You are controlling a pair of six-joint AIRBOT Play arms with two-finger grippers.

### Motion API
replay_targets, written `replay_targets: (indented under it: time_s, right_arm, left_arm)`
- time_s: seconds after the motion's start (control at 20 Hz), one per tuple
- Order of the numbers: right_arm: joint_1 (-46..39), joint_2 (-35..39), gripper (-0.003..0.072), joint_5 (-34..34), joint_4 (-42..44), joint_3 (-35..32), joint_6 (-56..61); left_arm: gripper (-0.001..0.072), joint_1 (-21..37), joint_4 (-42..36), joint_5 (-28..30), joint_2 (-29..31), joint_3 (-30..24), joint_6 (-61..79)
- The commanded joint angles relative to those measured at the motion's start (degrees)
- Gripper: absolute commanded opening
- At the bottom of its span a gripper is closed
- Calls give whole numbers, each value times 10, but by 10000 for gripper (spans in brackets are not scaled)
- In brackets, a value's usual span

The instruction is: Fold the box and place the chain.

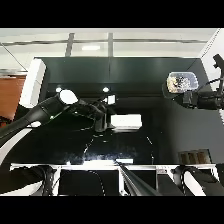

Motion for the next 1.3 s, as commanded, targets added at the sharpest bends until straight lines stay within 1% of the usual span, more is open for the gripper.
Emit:
replay_targets:
  time_s: [0.0, 0.05, 0.15, 0.35, 0.45, 0.5, 0.95, 1.25]
  right_arm:
    - [-8, 4, 12, -2, -3, 2, -1]
    - [-8, 4, 13, -2, -4, 2, -1]
    - [-8, 4, 13, -3, -7, 2, -4]
    - [-8, 4, 13, -3, -13, 2, -7]
    - [-8, 4, 12, -5, -13, 2, -7]
    - [-8, 4, 13, -7, -13, 2, -7]
    - [-8, 4, 12, -11, -15, 2, -7]
    - [-8, 4, 13, -11, -15, 2, -7]
  left_arm:
    - [717, -49, 61, 32, -38, 64, -97]
    - [717, -58, 77, 30, -59, 85, -129]
    - [717, -64, 82, 23, -90, 113, -148]
    - [716, -65, 80, 21, -114, 125, -165]
    - [715, -65, 77, 4, -124, 129, -178]
    - [716, -67, 76, -7, -127, 132, -184]
    - [717, -80, 83, 5, -129, 133, -187]
    - [717, -109, 131, 27, -134, 133, -192]
